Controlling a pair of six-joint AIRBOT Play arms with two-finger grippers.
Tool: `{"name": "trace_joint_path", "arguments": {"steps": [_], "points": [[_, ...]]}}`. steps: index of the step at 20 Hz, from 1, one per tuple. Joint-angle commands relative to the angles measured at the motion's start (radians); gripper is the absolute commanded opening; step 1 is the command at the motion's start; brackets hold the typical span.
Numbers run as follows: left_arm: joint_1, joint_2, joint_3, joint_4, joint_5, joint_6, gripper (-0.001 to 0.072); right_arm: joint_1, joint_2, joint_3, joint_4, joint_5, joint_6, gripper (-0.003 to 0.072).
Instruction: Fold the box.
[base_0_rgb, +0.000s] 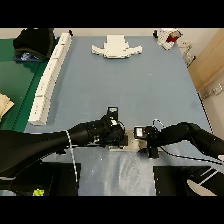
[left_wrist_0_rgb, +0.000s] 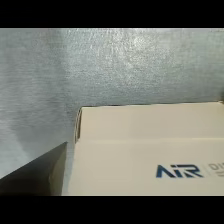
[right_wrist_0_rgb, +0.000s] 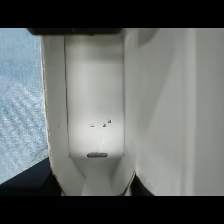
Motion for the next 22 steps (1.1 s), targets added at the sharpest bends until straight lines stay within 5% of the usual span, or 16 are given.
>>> {"name": "trace_joint_path", "arguments": {"steps": [1,5,10,11,12,13,18,22], "points": [[0.001,0.004,0.018,0.000,-0.007,0.003,0.0509,0.000,0.000,0.001,0.000,0.000,0.000,0.0509],[0.001,0.070,0.065,0.000,-0.113,0.080,0.0508,0.000,0.000,0.001,0.000,0.000,0.000,0.0509],[0.001,0.238,0.074,0.004,-0.385,0.090,0.0505,0.000,0.000,0.001,0.000,0.000,0.000,0.0509],[0.001,0.261,0.074,0.004,-0.422,0.092,0.0406,0.000,0.000,0.001,0.000,0.000,0.000,0.0509],[0.001,0.277,0.074,0.004,-0.438,0.133,0.0098,0.000,0.000,0.001,0.000,0.000,0.000,0.0509],[0.001,0.287,0.074,0.004,-0.433,0.196,0.0012,0.000,0.000,0.001,0.000,0.000,0.000,0.0509],[0.002,0.288,0.040,0.000,-0.344,0.477,0.0011,0.000,0.000,0.001,0.000,0.000,0.000,0.0509],[0.159,0.412,-0.125,-0.185,-0.216,0.874,0.0010,0.000,0.000,0.001,0.000,0.000,0.000,0.0509]]}}
